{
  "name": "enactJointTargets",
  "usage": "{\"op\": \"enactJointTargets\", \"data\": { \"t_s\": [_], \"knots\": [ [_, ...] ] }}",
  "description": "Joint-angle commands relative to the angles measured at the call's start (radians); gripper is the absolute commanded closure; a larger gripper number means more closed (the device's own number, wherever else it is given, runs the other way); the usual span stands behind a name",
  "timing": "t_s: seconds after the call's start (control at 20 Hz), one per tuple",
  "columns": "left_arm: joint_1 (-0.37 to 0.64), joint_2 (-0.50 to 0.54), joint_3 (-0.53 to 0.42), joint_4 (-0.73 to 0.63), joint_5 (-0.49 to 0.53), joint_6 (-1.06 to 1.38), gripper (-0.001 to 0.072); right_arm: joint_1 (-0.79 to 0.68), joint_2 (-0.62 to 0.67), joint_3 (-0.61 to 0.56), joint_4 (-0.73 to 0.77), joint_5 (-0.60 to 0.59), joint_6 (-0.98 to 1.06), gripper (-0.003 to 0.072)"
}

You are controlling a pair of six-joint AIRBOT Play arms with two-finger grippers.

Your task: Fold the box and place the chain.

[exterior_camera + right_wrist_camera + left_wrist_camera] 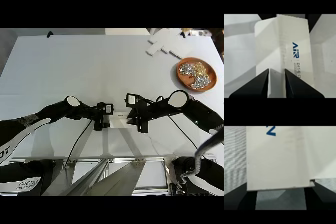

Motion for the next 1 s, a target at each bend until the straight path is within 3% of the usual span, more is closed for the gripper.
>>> {"op": "enactJointTargets", "data": {
  "t_s": [0.0,0.2,0.4,0.6,0.95],
  "knots": [
    [0.000,0.000,0.000,0.000,0.000,0.000,0.0698,0.011,0.012,0.001,-0.050,-0.072,0.042,0.0459],
    [0.000,0.000,0.000,0.000,0.000,0.000,0.0698,0.011,0.012,0.001,-0.113,-0.082,0.045,0.0467],
    [0.000,0.000,0.000,0.000,0.000,0.000,0.0698,0.011,0.013,0.001,-0.112,-0.092,0.045,0.0468],
    [0.000,0.000,0.000,0.000,0.000,0.000,0.0698,0.015,0.013,0.001,-0.095,-0.010,0.035,0.0467],
    [0.000,0.000,0.000,0.000,0.000,0.000,0.0698,0.056,0.012,0.001,-0.074,-0.023,0.036,0.0467]
  ]
}}
